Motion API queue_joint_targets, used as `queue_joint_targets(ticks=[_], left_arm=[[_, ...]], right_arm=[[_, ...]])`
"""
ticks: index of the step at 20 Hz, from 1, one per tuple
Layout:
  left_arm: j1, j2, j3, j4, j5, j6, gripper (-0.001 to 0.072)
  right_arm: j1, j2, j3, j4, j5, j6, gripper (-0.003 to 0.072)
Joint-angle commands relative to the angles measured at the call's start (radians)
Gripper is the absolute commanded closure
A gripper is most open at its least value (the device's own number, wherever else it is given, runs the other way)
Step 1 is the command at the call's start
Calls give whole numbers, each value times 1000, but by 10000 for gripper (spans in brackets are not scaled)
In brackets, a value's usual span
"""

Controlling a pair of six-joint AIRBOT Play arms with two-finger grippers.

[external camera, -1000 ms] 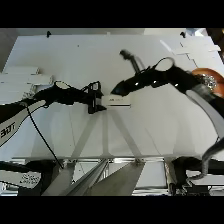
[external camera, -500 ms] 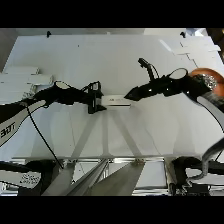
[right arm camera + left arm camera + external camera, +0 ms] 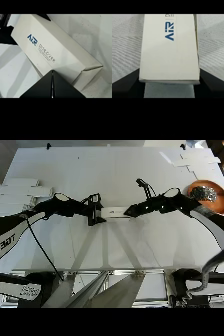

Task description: Fold the box and place the chain.

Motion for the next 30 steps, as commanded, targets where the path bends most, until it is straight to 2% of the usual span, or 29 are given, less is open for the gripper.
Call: queue_joint_targets(ticks=[1, 5, 8, 10, 14, 18, 22, 30], left_arm=[[0, 0, 0, -2, 2, -2, 449], [0, 0, 0, -2, 1, -2, 449], [0, 0, 0, -1, 2, -2, 449], [0, 0, 0, -1, 2, -2, 449], [0, 0, 0, -1, 2, -2, 449], [0, 0, 0, -1, 2, -2, 449], [0, 0, 0, -1, 2, -2, 449], [0, 0, 0, -2, 1, -2, 449]], right_arm=[[0, 40, -2, 5, -2, 2, 678], [-39, 195, -2, 121, -2, -35, 677], [-96, 343, 0, 112, -2, -34, 677], [-150, 432, 0, 47, -1, -28, 677], [-283, 557, 0, -188, 1, 68, 677], [-378, 577, 0, -415, -2, 173, 676], [-390, 577, 0, -614, -16, 267, 676], [-390, 577, 0, -635, -35, 266, 676]])
